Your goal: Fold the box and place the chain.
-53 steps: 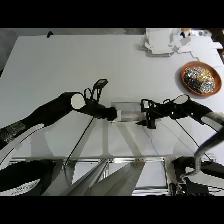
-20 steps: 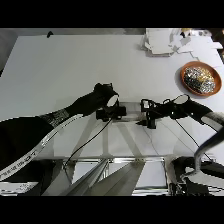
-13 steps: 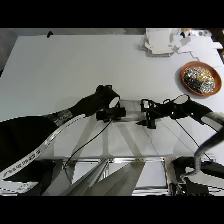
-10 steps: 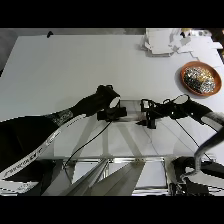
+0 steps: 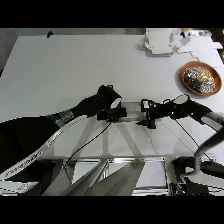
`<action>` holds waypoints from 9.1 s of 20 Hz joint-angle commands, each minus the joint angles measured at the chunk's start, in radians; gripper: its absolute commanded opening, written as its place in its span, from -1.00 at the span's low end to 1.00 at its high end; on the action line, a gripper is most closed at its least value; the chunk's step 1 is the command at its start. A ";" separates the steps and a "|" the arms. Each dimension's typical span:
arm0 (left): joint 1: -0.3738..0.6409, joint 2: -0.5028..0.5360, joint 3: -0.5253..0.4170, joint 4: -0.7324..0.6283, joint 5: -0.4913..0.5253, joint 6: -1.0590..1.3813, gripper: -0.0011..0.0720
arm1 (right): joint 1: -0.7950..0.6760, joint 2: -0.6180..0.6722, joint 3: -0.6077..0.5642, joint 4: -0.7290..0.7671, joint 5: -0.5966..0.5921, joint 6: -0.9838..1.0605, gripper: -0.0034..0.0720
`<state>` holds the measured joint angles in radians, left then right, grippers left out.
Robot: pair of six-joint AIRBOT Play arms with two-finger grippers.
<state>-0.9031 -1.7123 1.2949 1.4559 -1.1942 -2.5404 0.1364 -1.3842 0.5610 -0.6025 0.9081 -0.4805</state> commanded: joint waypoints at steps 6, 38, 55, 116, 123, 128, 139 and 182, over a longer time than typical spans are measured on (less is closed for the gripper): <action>0.000 0.000 0.086 0.045 -0.077 0.096 -0.42 | 0.000 0.000 0.000 0.001 0.000 0.001 0.17; 0.128 0.308 0.042 0.021 -0.202 0.700 0.97 | 0.000 0.000 0.000 0.001 0.000 0.001 0.17; 0.353 0.314 -0.534 -0.884 0.435 2.705 0.95 | 0.000 0.000 0.000 0.000 0.000 0.001 0.17; 0.282 0.192 -0.578 -1.040 0.494 2.829 -0.23 | -0.002 0.098 0.000 -0.132 0.005 0.165 0.96; 0.282 0.192 -0.578 -1.041 0.494 2.829 -0.23 | -0.002 0.289 0.001 -0.408 0.068 0.459 0.88; 0.282 0.192 -0.578 -1.040 0.494 2.829 -0.23 | -0.002 0.467 0.000 -0.387 0.108 0.484 -0.05; 0.282 0.192 -0.578 -1.040 0.494 2.828 -0.23 | 0.000 0.335 0.000 0.127 -0.125 0.472 -0.85; 0.282 0.192 -0.578 -1.040 0.494 2.829 -0.23 | 0.080 0.269 0.017 -0.287 -0.034 0.244 -0.46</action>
<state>-0.6212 -1.5211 0.7170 0.4152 -0.7002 0.2882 0.2016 -1.1088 0.5774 -0.9218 0.9123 -0.2329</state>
